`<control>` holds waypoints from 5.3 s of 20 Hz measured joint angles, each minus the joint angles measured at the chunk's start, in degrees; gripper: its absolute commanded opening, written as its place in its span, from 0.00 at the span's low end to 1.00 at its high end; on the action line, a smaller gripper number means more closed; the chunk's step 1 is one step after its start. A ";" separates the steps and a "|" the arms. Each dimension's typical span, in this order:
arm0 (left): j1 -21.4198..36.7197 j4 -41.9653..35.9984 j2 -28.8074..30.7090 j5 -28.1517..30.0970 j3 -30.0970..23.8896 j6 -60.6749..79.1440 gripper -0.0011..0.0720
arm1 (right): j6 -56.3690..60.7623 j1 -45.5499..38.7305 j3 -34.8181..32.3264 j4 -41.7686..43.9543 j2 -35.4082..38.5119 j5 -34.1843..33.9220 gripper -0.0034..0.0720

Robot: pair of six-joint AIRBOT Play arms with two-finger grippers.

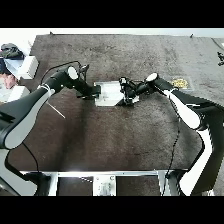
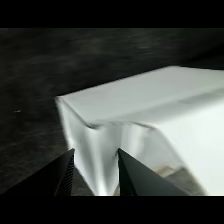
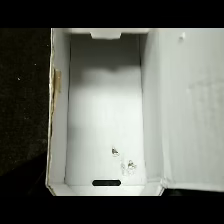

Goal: Fold the box and place the chain.

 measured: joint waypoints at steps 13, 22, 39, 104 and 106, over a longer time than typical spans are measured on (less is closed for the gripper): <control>-4.55 13.27 -10.32 -16.20 18.36 -14.60 0.40 | 0.02 0.02 0.00 0.07 -0.02 0.00 0.48; -5.03 18.82 -12.46 -17.42 20.61 -16.96 0.40 | 0.04 0.02 -0.02 0.04 -0.02 -0.02 0.48; -8.76 28.41 -13.99 -15.12 20.74 -24.83 0.03 | 0.13 0.00 0.00 0.09 -0.02 -0.07 0.48; 16.00 -36.37 -15.02 -17.09 3.80 114.57 1.00 | 0.04 0.07 -0.02 0.02 0.00 -0.02 0.48; 15.89 -36.83 -15.08 -16.96 3.54 114.71 1.00 | 0.04 0.00 -0.02 -0.07 -0.02 0.00 0.48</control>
